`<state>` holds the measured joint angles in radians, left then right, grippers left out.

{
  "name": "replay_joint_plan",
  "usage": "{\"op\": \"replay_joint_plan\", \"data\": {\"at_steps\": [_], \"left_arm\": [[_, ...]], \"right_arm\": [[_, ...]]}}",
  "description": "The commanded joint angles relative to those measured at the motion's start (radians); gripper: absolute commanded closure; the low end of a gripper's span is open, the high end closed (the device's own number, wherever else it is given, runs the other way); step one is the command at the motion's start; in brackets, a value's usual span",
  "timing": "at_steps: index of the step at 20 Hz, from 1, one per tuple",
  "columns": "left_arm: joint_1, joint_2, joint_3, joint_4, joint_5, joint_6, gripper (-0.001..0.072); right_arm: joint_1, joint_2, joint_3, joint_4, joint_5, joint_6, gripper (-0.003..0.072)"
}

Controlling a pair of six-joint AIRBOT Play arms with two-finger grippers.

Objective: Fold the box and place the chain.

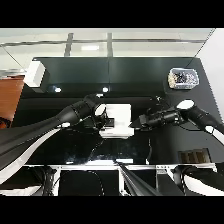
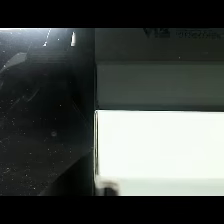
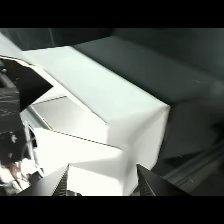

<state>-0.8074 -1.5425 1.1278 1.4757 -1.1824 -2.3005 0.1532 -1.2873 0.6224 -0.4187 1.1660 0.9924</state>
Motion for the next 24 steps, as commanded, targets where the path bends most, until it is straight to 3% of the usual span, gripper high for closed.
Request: {"op": "replay_joint_plan", "data": {"at_steps": [1,2,8,15,24], "left_arm": [[0.0,-0.001,0.0,0.0,-0.001,0.0,0.0686],[0.0,-0.001,0.0,0.0,0.0,0.0,0.0686],[0.0,-0.001,0.0,0.0,0.0,0.0,0.0685],[0.0,-0.001,0.0,0.0,0.0,0.0,0.0686],[0.0,-0.001,0.0,0.001,0.003,0.0,0.0686]], "right_arm": [[0.098,0.0,0.077,-0.117,-0.042,0.167,0.0218],[0.124,0.0,0.101,-0.178,-0.049,0.236,0.0324],[0.241,0.0,0.184,-0.42,-0.078,0.521,0.0325],[0.365,-0.007,0.203,-0.543,-0.214,0.755,0.0344],[0.471,-0.058,0.271,-0.819,-0.2,1.075,0.0346]]}}
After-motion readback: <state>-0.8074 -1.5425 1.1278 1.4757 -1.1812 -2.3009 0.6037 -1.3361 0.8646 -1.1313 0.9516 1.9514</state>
